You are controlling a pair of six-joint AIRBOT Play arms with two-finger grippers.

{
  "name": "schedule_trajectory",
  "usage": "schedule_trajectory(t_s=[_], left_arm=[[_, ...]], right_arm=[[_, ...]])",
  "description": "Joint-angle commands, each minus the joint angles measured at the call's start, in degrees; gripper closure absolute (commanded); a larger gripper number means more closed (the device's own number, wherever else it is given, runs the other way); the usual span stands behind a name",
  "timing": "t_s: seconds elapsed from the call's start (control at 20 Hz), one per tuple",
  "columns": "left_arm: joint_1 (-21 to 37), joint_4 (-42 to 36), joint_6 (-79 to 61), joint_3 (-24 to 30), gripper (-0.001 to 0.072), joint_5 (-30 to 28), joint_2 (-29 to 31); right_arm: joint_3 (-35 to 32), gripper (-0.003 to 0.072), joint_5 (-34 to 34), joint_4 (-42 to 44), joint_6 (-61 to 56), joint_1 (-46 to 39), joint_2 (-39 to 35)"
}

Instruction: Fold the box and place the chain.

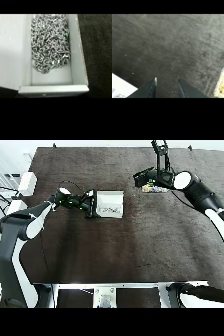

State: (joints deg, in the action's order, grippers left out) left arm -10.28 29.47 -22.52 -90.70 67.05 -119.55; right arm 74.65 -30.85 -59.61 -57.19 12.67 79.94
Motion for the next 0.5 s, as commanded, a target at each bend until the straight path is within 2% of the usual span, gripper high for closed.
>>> schedule_trajectory(t_s=[0.0, 0.3, 0.45], left_arm=[[-0.02, 0.02, 0.00, 0.00, 0.0425, 0.00, 0.04], [-0.02, 0.02, 0.00, 0.00, 0.0425, 0.00, 0.04], [-0.02, 0.02, 0.00, 0.00, 0.0425, 0.00, 0.04]], right_arm=[[6.47, 0.0385, -10.95, 13.07, 17.44, -3.78, 7.91], [17.16, 0.0386, -24.22, 20.94, 26.69, -3.74, 22.43], [18.82, 0.0386, -30.32, 20.83, 27.52, -2.86, 24.79]])
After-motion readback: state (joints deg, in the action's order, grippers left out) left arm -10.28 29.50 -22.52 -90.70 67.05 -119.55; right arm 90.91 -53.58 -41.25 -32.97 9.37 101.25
